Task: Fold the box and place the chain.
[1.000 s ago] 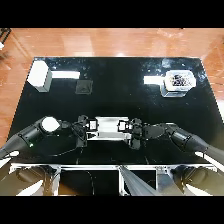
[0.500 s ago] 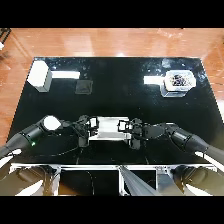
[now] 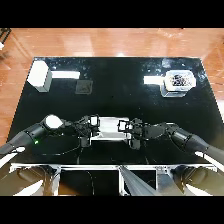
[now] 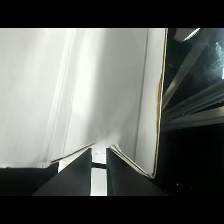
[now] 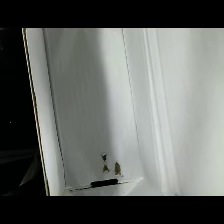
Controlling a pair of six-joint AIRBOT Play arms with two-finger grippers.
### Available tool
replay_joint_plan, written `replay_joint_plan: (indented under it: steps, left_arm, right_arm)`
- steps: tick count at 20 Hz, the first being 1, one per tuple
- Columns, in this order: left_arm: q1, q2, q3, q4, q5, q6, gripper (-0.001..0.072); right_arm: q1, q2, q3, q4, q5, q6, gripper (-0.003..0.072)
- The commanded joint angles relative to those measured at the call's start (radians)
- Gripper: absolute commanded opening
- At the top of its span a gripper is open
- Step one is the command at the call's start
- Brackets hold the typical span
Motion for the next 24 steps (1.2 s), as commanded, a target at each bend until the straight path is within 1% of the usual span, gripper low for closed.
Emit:
replay_joint_plan:
  steps: [1, 3, 6, 7, 8, 9, 10, 14, 16, 19, 20, 21, 22, 24]
  left_arm:
    - [-0.006, -0.004, 0.0, -0.006, -0.007, 0.029, 0.0187]
    - [-0.02, -0.005, 0.0, -0.003, -0.003, 0.065, 0.0032]
    - [-0.023, -0.01, 0.0, -0.003, 0.002, 0.065, 0.0039]
    - [-0.023, -0.01, 0.0, -0.003, 0.015, 0.064, 0.0053]
    - [-0.023, -0.01, 0.0, -0.003, 0.016, 0.064, 0.0154]
    - [-0.023, -0.01, 0.0, -0.003, 0.015, 0.062, 0.0233]
    - [-0.023, -0.01, 0.0, -0.003, 0.014, 0.061, 0.0259]
    - [-0.023, -0.01, 0.0, -0.004, 0.008, 0.052, 0.0258]
    - [-0.023, -0.01, 0.0, -0.004, -0.012, 0.049, 0.0256]
    - [-0.023, -0.01, 0.0, -0.004, 0.017, 0.049, 0.026]
    - [-0.023, -0.01, 0.0, -0.004, 0.025, 0.049, 0.0277]
    - [-0.023, -0.01, 0.0, -0.005, 0.028, 0.049, 0.0411]
    - [-0.023, -0.01, 0.0, -0.008, 0.021, 0.049, 0.0508]
    - [-0.023, -0.01, 0.0, -0.007, 0.007, 0.049, 0.0508]
  right_arm:
    - [0.0, -0.001, 0.0, 0.0, 0.007, 0.0, 0.0063]
    - [0.0, -0.001, 0.0, 0.0, 0.006, 0.0, 0.0063]
    - [0.0, -0.001, 0.0, 0.0, 0.006, 0.0, 0.0063]
    - [0.0, -0.001, 0.0, 0.0, 0.006, 0.0, 0.0063]
    - [0.0, -0.001, 0.0, 0.001, 0.006, 0.0, 0.0063]
    - [0.0, -0.001, 0.0, 0.0, 0.006, 0.0, 0.0063]
    - [0.0, -0.001, 0.0, 0.0, 0.006, 0.0, 0.0063]
    - [0.0, -0.001, 0.0, 0.001, 0.006, 0.0, 0.0063]
    - [0.0, -0.001, 0.0, 0.001, 0.006, 0.0, 0.0063]
    - [0.0, -0.001, 0.0, 0.001, 0.006, 0.0, 0.0063]
    - [0.0, -0.001, 0.0, 0.001, 0.006, 0.0, 0.0063]
    - [0.0, -0.001, 0.0, 0.001, 0.006, 0.0, 0.0063]
    - [0.0, -0.001, 0.0, 0.001, 0.006, 0.0, 0.0063]
    - [0.0, -0.001, 0.0, 0.001, 0.006, 0.0, 0.0063]
